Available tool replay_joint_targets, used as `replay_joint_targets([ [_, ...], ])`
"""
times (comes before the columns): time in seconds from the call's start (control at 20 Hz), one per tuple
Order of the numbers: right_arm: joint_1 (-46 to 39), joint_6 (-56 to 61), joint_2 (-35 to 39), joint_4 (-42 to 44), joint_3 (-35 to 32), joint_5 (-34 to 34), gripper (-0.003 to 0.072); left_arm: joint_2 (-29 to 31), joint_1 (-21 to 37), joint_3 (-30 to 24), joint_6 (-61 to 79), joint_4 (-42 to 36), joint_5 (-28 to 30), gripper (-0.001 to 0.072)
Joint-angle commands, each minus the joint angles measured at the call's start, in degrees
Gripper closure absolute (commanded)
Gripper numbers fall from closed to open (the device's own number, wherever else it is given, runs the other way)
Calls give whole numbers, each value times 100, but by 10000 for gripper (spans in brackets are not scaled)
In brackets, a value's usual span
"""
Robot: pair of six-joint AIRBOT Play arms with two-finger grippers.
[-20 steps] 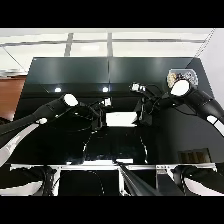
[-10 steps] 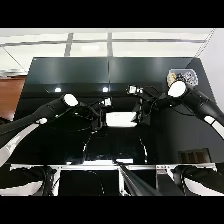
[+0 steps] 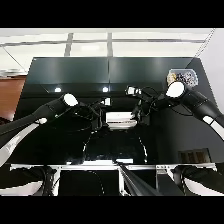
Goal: Fold the box and place the chain.
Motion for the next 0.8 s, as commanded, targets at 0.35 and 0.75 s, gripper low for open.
replay_joint_targets([
  [0.35, 11, 11, -4, 2, 0, 173, 352, -2, -2, 2, 2, 0, 9, 247],
  [0.75, 33, 17, -4, -79, -201, 203, 352, -2, -2, 2, 2, 0, 7, 247],
])
